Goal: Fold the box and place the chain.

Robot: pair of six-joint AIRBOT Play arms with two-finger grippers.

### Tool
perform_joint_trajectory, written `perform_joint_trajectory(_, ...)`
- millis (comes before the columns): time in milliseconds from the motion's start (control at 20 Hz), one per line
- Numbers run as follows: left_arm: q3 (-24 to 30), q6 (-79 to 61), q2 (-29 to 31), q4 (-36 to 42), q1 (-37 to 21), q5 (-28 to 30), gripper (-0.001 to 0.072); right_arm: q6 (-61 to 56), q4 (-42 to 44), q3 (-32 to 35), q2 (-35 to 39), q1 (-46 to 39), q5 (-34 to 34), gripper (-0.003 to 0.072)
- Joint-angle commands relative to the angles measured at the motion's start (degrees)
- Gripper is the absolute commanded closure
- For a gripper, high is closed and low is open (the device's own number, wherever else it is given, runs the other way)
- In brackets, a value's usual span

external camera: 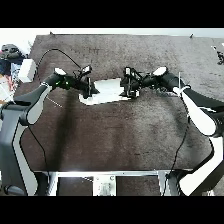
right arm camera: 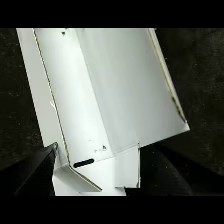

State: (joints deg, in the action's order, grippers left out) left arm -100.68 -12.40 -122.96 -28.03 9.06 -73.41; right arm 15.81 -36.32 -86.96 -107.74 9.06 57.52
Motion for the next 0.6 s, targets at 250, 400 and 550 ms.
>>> perform_joint_trajectory(250,0.0,0.0,0.0,0.0,0.0,0.0,0.0697,-3.1,0.4,-7.2,-7.7,-0.5,12.0,0.0027)
perform_joint_trajectory(400,0.0,0.0,0.0,0.0,0.0,0.0,0.0697,-3.0,0.7,-7.2,-8.3,-0.4,12.3,0.0079)
perform_joint_trajectory(550,0.0,0.0,0.0,0.0,0.0,0.0,0.0697,-3.0,0.7,-7.6,-10.2,-0.4,12.4,0.0076)
